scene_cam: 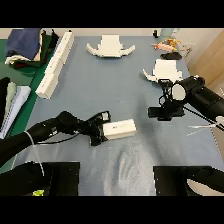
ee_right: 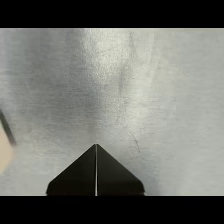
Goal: Fold the box.
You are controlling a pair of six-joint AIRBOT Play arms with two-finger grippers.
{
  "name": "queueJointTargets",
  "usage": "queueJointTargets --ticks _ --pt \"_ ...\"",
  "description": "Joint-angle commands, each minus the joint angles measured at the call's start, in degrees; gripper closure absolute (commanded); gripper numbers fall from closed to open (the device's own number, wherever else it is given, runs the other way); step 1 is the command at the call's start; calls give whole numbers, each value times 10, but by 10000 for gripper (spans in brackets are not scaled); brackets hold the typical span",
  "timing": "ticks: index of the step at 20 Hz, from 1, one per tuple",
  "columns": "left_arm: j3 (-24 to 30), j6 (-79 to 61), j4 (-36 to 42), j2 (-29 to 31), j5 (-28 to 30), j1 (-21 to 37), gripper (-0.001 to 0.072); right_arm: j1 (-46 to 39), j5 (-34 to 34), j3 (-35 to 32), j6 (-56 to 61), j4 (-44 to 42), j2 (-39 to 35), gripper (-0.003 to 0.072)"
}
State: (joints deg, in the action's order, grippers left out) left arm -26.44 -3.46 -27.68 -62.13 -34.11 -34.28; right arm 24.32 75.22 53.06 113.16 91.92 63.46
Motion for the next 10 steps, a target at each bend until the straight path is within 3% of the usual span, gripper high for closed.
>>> queueJointTargets --ticks 1,3,6,10 --pt "0 116 -41 67 1 69 336 0 -14 1 14 -2 5 682" --pt "0 242 -127 122 -5 137 335 0 -25 1 13 1 5 681" --pt "0 398 -271 205 -59 261 335 0 -42 1 12 6 5 681" --pt "0 436 -357 273 -167 443 335 0 -63 1 1 11 5 682"
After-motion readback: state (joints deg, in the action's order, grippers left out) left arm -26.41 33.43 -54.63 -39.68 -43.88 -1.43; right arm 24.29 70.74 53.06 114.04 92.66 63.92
